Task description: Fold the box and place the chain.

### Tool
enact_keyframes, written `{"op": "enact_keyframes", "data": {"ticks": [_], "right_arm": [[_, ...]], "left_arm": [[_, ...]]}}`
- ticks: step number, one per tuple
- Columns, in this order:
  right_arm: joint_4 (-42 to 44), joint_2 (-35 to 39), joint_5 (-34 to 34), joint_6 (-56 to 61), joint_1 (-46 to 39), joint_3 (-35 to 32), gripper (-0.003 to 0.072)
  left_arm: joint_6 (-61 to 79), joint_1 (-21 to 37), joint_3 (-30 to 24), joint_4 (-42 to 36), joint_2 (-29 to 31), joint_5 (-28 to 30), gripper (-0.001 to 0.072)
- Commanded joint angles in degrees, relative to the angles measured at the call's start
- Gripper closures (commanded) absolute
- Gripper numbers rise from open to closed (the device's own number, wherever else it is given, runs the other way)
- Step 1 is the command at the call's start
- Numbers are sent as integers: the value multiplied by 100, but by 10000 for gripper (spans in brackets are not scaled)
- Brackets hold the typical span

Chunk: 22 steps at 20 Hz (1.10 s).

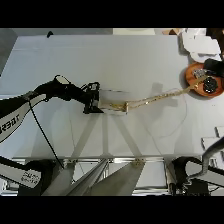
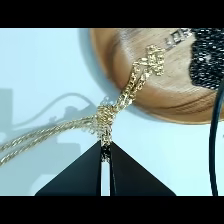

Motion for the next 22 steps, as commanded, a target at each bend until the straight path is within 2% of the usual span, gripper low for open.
{"op": "enact_keyframes", "data": {"ticks": [1, 13, 18, 22], "right_arm": [[-22, 376, 424, -87, 601, -4, 675], [-122, 474, 522, 304, 3482, -155, 675], [-164, 468, 0, 531, 4548, -603, 675], [-164, 444, -671, 826, 5554, -619, 674]], "left_arm": [[0, 0, -2, 2, -2, 2, 432], [0, 0, -2, 2, -2, 2, 432], [0, 0, -2, 2, -2, 2, 432], [0, 0, -2, 2, -2, 2, 432]]}}
